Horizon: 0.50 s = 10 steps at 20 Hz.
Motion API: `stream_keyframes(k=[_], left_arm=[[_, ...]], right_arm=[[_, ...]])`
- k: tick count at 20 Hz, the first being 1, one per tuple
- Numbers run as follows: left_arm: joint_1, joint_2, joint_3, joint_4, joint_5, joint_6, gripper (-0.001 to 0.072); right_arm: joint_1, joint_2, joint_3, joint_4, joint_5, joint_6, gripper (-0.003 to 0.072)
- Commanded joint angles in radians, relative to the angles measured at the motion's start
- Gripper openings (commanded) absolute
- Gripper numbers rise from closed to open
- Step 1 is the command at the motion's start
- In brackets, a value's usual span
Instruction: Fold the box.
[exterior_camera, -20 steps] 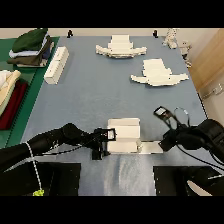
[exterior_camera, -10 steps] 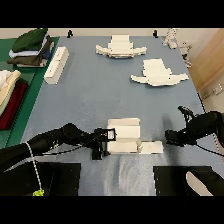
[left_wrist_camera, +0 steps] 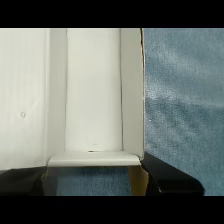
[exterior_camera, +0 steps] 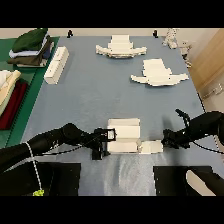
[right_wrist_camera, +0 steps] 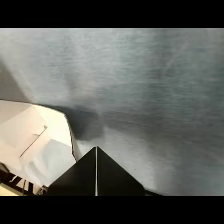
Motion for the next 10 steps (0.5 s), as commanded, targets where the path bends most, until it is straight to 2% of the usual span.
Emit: stream_keyframes(k=[1, 4, 7, 10], left_arm=[[0.0, 0.001, 0.0, 0.0, 0.0, 0.0, 0.0438], [0.0, 0.001, 0.0, 0.0, 0.0, 0.0, 0.0439], [0.0, 0.001, 0.0, 0.0, 0.0, 0.0, 0.0438], [0.0, 0.001, 0.0, 0.0, 0.0, 0.0, 0.0439]], right_arm=[[-0.003, 0.038, -0.003, 0.049, -0.019, -0.018, 0.0], [-0.003, 0.051, -0.037, 0.064, -0.002, -0.018, 0.0], [-0.003, 0.051, -0.125, 0.109, 0.085, -0.03, 0.0], [-0.003, 0.051, -0.148, 0.161, 0.113, -0.06, 0.0]])
